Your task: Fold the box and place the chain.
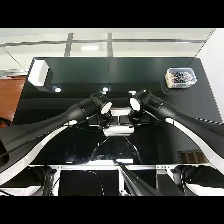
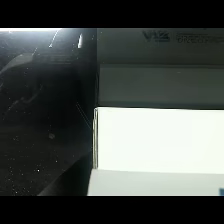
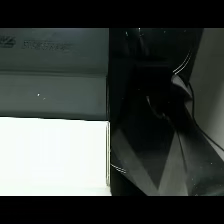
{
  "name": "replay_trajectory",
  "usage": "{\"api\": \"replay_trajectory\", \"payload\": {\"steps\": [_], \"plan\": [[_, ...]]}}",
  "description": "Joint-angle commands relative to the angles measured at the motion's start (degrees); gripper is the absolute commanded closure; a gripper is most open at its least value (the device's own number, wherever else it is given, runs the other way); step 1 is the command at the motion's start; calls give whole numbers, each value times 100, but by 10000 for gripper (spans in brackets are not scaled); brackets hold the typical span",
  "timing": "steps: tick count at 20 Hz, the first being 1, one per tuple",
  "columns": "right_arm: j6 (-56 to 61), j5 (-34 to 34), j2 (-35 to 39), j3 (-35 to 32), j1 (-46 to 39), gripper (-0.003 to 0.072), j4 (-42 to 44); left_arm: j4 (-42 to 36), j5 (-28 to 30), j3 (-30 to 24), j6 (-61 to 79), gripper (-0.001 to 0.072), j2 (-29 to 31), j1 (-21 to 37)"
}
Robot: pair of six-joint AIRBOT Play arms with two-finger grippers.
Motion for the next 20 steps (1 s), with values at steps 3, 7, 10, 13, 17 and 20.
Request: {"api": "replay_trajectory", "payload": {"steps": [3,7,10,13,17,20], "plan": [[-81,-4,-24,2,-15,417,50,22,-4,-2,2,683,0,4],[-138,33,-24,2,-24,650,33,22,-7,-2,2,683,0,4],[-221,20,-22,2,-44,673,35,22,-17,-2,2,683,0,4],[-227,52,92,4,-140,219,79,22,-2,-2,2,682,0,4],[-647,297,728,4,-343,192,361,22,17,-2,2,682,0,4],[-1139,382,1707,79,-632,192,205,24,17,-2,2,682,0,4]]}}
